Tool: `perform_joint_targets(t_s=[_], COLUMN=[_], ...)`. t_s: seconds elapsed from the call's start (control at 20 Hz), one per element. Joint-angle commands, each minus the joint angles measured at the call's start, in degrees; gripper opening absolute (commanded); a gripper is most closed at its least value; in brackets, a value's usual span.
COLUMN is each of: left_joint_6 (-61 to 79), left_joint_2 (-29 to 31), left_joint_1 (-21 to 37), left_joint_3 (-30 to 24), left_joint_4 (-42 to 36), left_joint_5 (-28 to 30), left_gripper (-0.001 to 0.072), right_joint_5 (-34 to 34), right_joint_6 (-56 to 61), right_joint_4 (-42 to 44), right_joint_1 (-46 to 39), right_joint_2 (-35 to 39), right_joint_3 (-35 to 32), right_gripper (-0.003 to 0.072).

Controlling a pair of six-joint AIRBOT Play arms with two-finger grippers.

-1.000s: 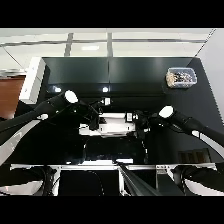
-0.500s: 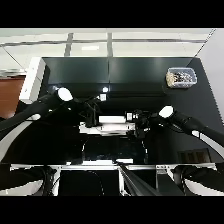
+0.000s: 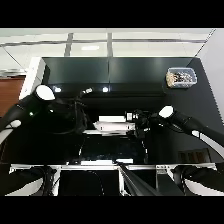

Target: Fold the box and place the chain.

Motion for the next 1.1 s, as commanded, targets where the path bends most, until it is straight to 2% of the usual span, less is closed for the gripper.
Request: perform_joint_targets(t_s=[0.0, 0.15, 0.2, 0.3, 0.35, 0.5, 0.55, 0.6, 0.65, 0.7, 0.8, 0.95, 1.05], left_joint_6=[-2.12, -1.07, -1.05, -1.03, -0.9, -0.52, -0.52, -0.5, -0.37, 1.38, 1.44, 0.2, 0.22], left_joint_2=[0.42, 0.42, 0.39, 0.11, -0.35, -3.65, -5.09, -6.27, -6.99, -6.97, -4.11, 6.38, 13.64], left_joint_1=[-4.37, -6.47, -6.49, -6.49, -6.49, -6.54, -6.58, -6.6, -6.6, -6.43, -5.09, -1.27, 1.88], left_joint_3=[-5.97, -6.54, -6.51, -6.51, -6.51, -6.51, -6.51, -6.51, -6.51, -6.29, -4.35, -2.51, -4.28], left_joint_4=[-15.54, -16.33, -16.17, -15.28, -15.23, -13.14, -13.16, -13.16, -13.11, -11.5, -2.58, 2.73, 3.19], left_joint_5=[13.64, 35.3, 40.92, 48.87, 49.92, 44.37, 41.86, 40.15, 38.86, 38.6, 37.22, 35.58, 31.47], left_gripper=[0.0024, 0.0025, 0.0025, 0.0025, 0.0025, 0.0025, 0.0025, 0.0025, 0.0025, 0.0025, 0.0024, 0.0024, 0.0026], right_joint_5=[0.0, 0.02, 0.04, 0.04, 0.04, 0.04, 0.09, 0.09, 0.09, 0.09, 0.09, 0.07, 0.07], right_joint_6=[0.02, 0.02, 0.0, 0.02, 0.0, 0.0, 0.0, 0.0, 0.0, 0.0, 0.02, 0.02, 0.02], right_joint_4=[0.04, 0.0, 0.0, 0.0, -0.02, 0.0, -0.07, -0.07, -0.07, -0.07, -0.07, -0.02, -0.02], right_joint_1=[0.02, 0.04, 0.04, 0.04, 0.02, 0.02, 0.02, 0.04, 0.02, 0.02, 0.02, 0.02, 0.02], right_joint_2=[-0.04, -0.04, -0.04, -0.04, -0.04, -0.04, -0.04, -0.04, -0.04, -0.04, -0.04, -0.04, -0.04], right_joint_3=[0.04, 0.04, 0.04, 0.04, 0.04, 0.04, 0.04, 0.04, 0.04, 0.04, 0.04, 0.04, 0.04], right_gripper=[0.0396, 0.0396, 0.0396, 0.0396, 0.0395, 0.0395, 0.0288, 0.0118, 0.0067, 0.0066, 0.0066, 0.0066, 0.0066])
